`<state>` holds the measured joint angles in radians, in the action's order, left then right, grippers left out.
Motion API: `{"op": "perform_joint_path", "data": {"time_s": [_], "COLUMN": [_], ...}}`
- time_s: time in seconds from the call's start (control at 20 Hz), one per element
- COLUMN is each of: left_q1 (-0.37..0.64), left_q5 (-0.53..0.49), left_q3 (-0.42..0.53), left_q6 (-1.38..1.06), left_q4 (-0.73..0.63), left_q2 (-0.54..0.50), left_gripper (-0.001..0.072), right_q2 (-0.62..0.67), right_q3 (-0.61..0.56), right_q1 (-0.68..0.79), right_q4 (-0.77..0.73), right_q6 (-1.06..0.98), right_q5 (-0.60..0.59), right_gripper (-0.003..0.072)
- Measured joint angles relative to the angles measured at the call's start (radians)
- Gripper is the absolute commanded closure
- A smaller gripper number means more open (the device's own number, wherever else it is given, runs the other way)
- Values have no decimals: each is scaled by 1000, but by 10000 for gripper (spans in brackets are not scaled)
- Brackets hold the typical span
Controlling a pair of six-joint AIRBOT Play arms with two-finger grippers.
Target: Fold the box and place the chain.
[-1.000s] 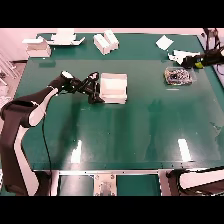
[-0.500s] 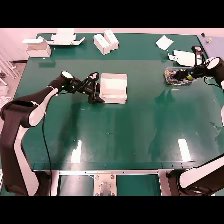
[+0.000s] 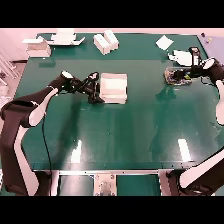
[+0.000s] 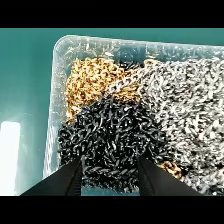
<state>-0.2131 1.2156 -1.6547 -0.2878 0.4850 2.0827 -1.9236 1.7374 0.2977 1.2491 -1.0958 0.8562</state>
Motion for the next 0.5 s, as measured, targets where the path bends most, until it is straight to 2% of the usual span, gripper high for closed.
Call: {"op": "perform_joint_path", "data": {"time_s": [0.05,0.15,0.25,0.5], "left_q1": [0,0,0,0], "left_q5": [0,0,0,0], "left_q3": [0,0,0,0], "left_q6": [0,0,0,0], "left_q4": [0,0,0,0], "left_q2": [0,0,0,0], "left_gripper": [169,169,169,169], "right_q2": [-8,-26,-39,-53], "right_q3": [3,14,23,80], "right_q1": [-4,-14,-26,-42], "right_q4": [0,0,0,25], "right_q6": [0,1,3,6], "right_q5": [0,-3,-6,21], "right_gripper": [345,533,676,679]}}
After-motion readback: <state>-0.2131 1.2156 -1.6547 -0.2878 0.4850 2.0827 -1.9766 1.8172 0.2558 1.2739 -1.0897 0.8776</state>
